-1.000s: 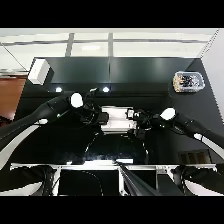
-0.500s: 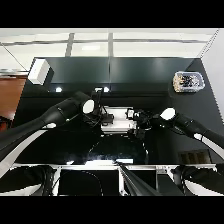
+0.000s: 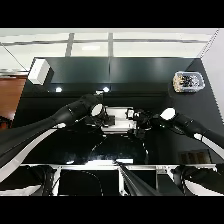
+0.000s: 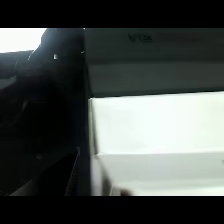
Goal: Fold the box and place the chain.
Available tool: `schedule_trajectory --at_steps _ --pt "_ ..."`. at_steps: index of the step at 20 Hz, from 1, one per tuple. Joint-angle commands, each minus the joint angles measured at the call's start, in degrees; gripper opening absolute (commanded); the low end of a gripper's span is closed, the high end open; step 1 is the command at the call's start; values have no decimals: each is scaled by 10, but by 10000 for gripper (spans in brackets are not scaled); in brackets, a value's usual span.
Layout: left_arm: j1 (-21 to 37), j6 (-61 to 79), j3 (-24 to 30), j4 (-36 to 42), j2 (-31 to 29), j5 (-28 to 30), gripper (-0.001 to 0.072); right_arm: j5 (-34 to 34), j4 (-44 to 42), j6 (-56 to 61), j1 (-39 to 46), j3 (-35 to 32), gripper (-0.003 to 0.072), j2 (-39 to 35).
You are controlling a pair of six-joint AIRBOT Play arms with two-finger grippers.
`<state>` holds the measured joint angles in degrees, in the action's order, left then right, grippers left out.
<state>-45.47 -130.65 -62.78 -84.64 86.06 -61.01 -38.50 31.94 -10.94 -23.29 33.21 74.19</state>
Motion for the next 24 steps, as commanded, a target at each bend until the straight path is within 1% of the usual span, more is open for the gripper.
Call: schedule_trajectory --at_steps 1,2,3,4,5,9,10,12,13,16,17,18,19,20,24 --pt "0 -20 -12 -7 8 -10 292 0 0 0 0 0 131 0" --pt "0 -25 -12 -7 9 -10 292 0 0 0 0 0 131 0" --pt "0 -33 -12 -6 12 -10 269 0 0 0 0 0 131 0" --pt "0 -34 -12 -3 15 -10 173 0 0 0 0 0 131 0" --pt "-1 -33 -12 2 17 -10 29 0 0 0 0 0 131 0" --pt "-1 -33 -15 10 21 -10 29 0 0 0 0 0 131 0" --pt "-1 -31 -15 11 21 -10 61 0 0 0 0 0 131 0" --pt "-1 -31 -15 11 21 -12 413 0 0 0 0 0 131 0" --pt "-1 -31 -15 11 21 -14 465 0 0 0 0 0 131 0" --pt "-1 -31 -15 11 21 -19 453 0 0 0 0 0 131 0" --pt "-1 -32 -15 11 22 -18 315 0 0 0 0 0 130 0" --pt "-1 -31 -15 10 22 -16 142 0 0 0 0 0 131 0" --pt "-1 -31 -15 8 22 -14 78 0 0 0 0 0 131 0" --pt "-1 -31 -15 7 22 -11 28 0 0 0 0 0 131 0" --pt "0 -12 -15 9 22 -20 28 -1 0 8 0 0 131 0"
